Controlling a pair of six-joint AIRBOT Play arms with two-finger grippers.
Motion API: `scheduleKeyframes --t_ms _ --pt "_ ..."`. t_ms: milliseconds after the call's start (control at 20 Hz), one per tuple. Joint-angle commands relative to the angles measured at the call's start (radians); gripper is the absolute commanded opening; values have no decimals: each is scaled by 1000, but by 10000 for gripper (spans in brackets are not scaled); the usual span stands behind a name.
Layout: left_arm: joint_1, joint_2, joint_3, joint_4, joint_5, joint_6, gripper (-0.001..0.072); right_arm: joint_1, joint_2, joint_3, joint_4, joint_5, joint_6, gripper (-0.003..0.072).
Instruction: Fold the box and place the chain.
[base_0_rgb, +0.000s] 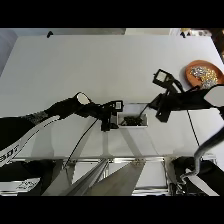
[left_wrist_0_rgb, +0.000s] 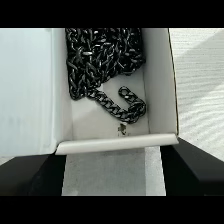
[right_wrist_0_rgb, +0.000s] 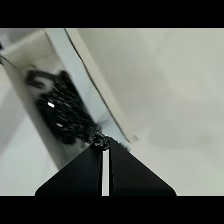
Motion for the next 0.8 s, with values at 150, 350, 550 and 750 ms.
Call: scheduleKeyframes --t_ms 150,350,550,750 --pt "0 1 0 0 0 0 212 193 -137 29 1 -14 151 16" --pt "0 1 0 0 0 0 212 203 -233 29 -22 -75 228 17" --pt "0 1 0 0 0 0 212 203 -236 35 -21 -93 232 232" --pt "0 1 0 0 0 0 212 203 -236 137 -66 85 219 243"
